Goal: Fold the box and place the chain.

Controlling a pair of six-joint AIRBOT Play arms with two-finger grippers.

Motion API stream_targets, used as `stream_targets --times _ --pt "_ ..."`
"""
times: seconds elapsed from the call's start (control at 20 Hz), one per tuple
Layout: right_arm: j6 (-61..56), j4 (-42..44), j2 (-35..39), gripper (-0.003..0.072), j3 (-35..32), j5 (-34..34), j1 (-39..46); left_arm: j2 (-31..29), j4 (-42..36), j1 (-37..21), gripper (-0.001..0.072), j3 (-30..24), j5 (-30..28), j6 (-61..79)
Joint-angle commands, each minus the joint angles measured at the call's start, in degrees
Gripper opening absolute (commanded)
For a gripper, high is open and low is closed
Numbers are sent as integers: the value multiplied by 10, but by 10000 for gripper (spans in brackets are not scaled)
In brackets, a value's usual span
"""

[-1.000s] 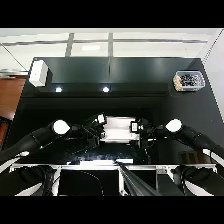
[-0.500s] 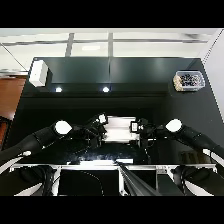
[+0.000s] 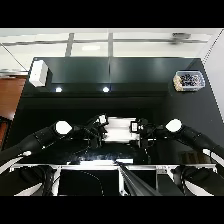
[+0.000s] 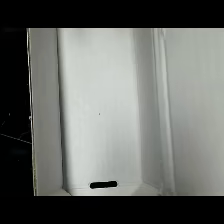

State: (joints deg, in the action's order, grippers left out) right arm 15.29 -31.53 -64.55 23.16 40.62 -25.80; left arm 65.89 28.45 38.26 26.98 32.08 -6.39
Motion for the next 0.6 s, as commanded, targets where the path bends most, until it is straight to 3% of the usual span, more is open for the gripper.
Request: stream_targets --times 0.0,0.05,0.15,0.35,0.55 --pt "0 0 0 542 0 0 0 0 0 0 248 0 1 0" --pt "0 0 0 542 0 0 0 0 0 0 239 0 1 0" --pt "0 0 0 542 0 0 0 -12 19 -4 31 0 3 -1" --pt "0 0 0 542 0 0 0 -77 108 -53 29 1 33 -136" --pt "0 0 0 542 0 0 0 -156 206 -148 29 1 135 -326"
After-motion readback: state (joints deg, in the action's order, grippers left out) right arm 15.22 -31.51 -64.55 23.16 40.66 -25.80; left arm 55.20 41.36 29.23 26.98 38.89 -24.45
